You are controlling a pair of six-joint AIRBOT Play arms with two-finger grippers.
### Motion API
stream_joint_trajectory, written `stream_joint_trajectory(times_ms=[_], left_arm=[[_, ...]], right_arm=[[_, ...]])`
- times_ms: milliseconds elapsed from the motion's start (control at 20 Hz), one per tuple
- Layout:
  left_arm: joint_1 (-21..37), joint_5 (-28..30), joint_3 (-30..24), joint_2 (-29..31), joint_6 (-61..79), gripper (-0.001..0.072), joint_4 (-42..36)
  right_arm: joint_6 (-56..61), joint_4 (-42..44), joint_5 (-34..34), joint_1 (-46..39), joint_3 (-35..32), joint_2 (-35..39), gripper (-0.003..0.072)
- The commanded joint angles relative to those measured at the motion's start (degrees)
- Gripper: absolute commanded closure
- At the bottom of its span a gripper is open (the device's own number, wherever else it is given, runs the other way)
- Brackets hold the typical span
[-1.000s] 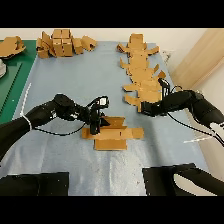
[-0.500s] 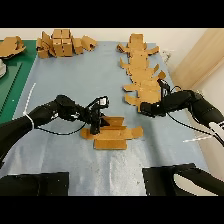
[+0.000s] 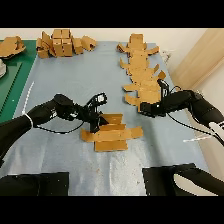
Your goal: Fold the box.
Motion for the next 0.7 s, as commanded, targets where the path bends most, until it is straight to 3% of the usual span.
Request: stream_joint_trajectory(times_ms=[0,400,650], left_arm=[[0.2,-0.2,-0.1,-0.2,0.1,0.0697,-0.5],[0.2,-0.8,-1.6,-0.3,0.2,0.0697,-0.5],[0.2,-1.1,-1.6,-0.3,0.2,0.0697,-0.4]], right_arm=[[-0.4,0.2,0.0,0.0,0.0,0.0,0.0684],[-0.4,0.3,0.0,0.0,0.0,0.0,0.0684],[-7.5,3.4,0.0,0.1,0.0,2.4,0.0684]])
